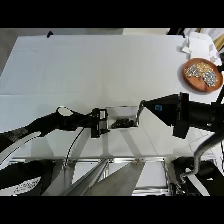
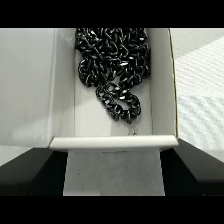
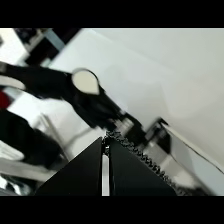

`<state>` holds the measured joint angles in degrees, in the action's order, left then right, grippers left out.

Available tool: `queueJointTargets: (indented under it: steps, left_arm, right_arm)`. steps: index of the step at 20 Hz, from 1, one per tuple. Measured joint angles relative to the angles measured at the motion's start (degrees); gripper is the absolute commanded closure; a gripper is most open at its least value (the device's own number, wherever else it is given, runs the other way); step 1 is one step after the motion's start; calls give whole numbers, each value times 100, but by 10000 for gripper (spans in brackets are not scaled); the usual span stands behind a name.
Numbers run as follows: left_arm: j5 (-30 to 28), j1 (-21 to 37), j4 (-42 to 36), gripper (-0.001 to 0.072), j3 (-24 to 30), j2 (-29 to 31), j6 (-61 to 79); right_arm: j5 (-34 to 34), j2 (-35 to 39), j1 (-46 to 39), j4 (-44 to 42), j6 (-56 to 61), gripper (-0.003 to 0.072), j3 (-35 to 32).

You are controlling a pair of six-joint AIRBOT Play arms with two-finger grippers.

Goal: Fold the box and place the chain.

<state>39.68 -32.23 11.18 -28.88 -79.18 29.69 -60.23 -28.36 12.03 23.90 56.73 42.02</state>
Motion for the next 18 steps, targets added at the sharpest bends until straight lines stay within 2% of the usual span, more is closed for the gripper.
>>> queueJointTargets:
  steps: [3,7,11,18]
  left_arm:
    - [0,0,0,440,0,0,0]
    - [0,0,0,440,0,0,0]
    - [0,0,0,440,0,0,0]
    - [0,0,0,440,0,0,0]
  right_arm:
    - [131,-109,33,-560,-343,672,0]
    - [192,-424,46,-706,-538,671,0]
    - [173,-1034,184,-321,-643,672,0]
    - [424,-2649,1434,459,-1069,671,0]
